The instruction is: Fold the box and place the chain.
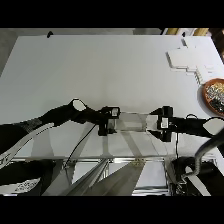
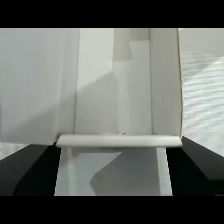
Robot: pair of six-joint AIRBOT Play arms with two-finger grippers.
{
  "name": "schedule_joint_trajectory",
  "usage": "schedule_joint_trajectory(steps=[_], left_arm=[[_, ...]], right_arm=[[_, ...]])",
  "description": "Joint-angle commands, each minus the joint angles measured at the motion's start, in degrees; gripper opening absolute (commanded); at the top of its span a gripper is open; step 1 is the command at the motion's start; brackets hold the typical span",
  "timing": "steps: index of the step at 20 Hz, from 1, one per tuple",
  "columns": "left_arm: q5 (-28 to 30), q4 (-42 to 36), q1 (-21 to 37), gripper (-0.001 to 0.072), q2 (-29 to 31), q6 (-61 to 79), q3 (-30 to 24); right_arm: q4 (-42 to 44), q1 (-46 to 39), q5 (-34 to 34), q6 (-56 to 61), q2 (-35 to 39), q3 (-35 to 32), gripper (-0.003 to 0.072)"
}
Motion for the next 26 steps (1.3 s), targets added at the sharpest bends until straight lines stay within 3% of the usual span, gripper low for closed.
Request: schedule_joint_trajectory(steps=[1, 9, 12, 13, 15, 16, 19, 21, 26], left_arm=[[-1.3, -1.5, -0.2, 0.0694, -0.9, 2.3, 0.0], [0.5, -5.2, -1.4, 0.0689, -0.9, 5.9, 0.0], [0.3, -5.1, -1.4, 0.055, -0.9, 5.9, 0.0], [0.3, -5.1, -1.4, 0.0548, -0.9, 5.9, 0.0], [0.2, -5.1, -1.4, 0.0381, -0.9, 5.9, 0.0], [0.1, -5.1, -1.4, 0.0362, -0.9, 5.9, 0.0], [0.2, -5.1, -1.4, 0.0362, -0.9, 5.9, 0.0], [0.3, -5.1, -1.4, 0.0366, -0.9, 5.9, 0.0], [0.3, -5.1, -1.4, 0.0391, -0.9, 5.9, 0.0]], right_arm=[[0.0, 0.0, 0.0, 0.0, 0.0, 0.1, 0.0693], [0.0, 0.0, -0.1, 0.0, 0.0, 0.1, 0.0693], [0.0, 0.0, 0.0, 0.0, 0.0, 0.1, 0.0693], [0.0, 0.0, 0.0, 0.0, 0.0, 0.1, 0.0693], [0.0, 0.0, 0.0, 0.0, 0.0, 0.1, 0.0692], [0.1, 0.0, 0.1, 0.0, 0.0, 0.1, 0.0692], [0.3, 0.0, 1.1, 0.0, 0.0, 0.1, 0.069], [0.2, 0.0, 2.0, 0.9, 0.0, 0.1, 0.064], [-1.1, 0.0, 0.1, 11.0, 0.0, 0.1, 0.063]])
